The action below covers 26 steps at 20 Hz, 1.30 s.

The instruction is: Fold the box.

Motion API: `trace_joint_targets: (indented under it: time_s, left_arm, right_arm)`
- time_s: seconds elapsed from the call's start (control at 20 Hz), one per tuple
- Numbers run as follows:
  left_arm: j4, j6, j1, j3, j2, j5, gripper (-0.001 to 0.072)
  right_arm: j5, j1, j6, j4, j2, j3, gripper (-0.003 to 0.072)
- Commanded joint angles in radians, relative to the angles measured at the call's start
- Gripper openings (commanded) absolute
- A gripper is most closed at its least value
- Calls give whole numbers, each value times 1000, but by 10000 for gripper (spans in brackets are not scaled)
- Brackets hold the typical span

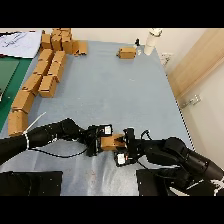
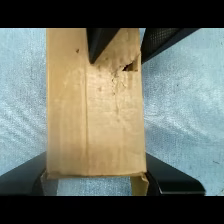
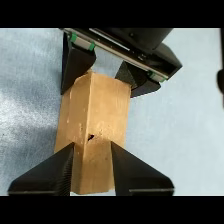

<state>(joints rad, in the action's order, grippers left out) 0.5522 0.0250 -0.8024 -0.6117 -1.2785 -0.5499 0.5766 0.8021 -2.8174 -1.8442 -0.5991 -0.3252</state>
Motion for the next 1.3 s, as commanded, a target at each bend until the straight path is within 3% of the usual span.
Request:
trace_joint_targets:
  time_s: [0.0,0.2,0.55,0.6,0.65,1.25]
  left_arm:
    - [1,2,-1,0,0,0,512]
    - [1,2,-1,0,0,0,512]
    - [1,2,-1,0,0,0,512]
    - [1,2,-1,0,0,0,512]
    - [1,2,-1,0,0,0,513]
    - [1,2,-1,0,0,0,512]
  right_arm:
    - [0,4,2,2,41,0,335]
    - [-4,3,42,77,64,-3,335]
    - [-8,3,46,82,66,-8,331]
    - [-7,3,46,82,66,-8,276]
    - [-8,3,46,82,63,-8,268]
    - [30,4,46,-2,-8,-5,268]
